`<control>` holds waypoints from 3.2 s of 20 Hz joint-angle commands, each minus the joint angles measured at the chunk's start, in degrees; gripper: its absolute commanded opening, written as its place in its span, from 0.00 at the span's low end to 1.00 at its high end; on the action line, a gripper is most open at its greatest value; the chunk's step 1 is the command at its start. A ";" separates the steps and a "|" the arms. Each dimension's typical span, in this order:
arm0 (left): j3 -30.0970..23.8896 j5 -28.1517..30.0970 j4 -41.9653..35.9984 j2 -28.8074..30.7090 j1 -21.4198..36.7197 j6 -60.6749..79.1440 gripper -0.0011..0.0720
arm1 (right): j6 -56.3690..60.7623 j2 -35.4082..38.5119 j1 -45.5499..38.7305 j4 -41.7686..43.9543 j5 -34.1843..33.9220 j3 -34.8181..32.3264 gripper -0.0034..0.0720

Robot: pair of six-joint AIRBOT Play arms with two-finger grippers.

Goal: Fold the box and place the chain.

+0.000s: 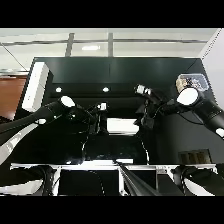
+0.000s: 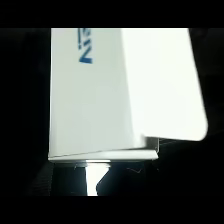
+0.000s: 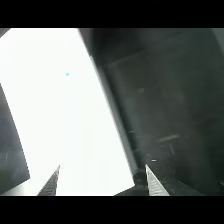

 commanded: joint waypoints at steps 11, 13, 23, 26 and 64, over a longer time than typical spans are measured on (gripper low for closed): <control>0.04 -0.11 0.09 -0.04 -0.02 0.09 0.41 | -7.37 0.11 4.94 1.53 -3.52 -1.86 0.39; 0.04 -0.11 0.09 -0.04 -0.02 0.09 0.42 | -5.40 0.09 4.94 1.51 -3.13 -1.86 0.35; 0.04 -0.13 0.09 -0.04 -0.04 0.09 0.42 | -4.74 -0.63 4.94 1.38 -3.76 -1.88 0.35; 0.04 -0.11 0.09 -0.04 -0.02 0.09 0.42 | -4.74 -0.63 4.94 1.36 -3.76 -1.88 0.22; 0.04 -0.13 0.07 -0.04 -0.02 0.09 0.42 | 30.40 -1.09 -2.99 30.51 1.95 -12.37 0.07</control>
